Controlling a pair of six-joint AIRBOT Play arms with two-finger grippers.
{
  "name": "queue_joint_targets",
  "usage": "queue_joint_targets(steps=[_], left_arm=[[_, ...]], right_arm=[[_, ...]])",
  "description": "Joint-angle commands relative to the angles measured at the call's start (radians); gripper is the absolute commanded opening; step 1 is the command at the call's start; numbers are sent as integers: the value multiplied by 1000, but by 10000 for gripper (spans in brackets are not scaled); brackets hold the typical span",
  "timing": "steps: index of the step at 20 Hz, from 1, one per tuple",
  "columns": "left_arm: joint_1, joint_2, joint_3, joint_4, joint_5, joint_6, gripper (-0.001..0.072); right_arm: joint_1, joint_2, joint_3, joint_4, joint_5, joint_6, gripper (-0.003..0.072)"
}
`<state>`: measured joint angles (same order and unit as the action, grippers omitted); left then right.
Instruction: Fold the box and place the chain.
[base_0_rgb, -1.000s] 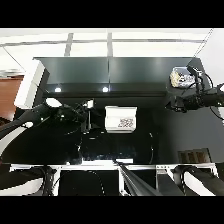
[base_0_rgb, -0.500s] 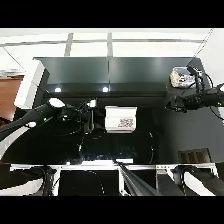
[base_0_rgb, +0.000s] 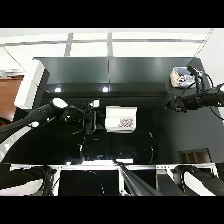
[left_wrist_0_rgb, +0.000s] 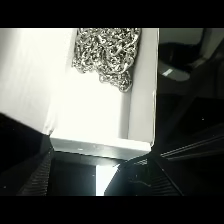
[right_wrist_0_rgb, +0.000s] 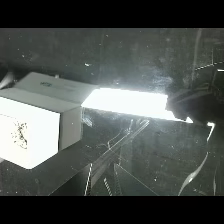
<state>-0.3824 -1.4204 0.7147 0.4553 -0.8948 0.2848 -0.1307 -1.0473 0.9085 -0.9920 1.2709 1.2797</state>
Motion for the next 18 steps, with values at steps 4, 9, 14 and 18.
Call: queue_joint_targets(steps=[4,9,14,18], left_arm=[[-16,-2,3,19,20,-13,711],[-53,-2,6,50,85,-53,710],[-77,-6,14,49,113,-22,710],[-77,-6,16,31,113,31,710]], right_arm=[[0,1,0,1,0,0,168],[0,1,0,20,0,2,168],[5,1,0,23,4,4,168],[38,1,0,23,3,4,168]])
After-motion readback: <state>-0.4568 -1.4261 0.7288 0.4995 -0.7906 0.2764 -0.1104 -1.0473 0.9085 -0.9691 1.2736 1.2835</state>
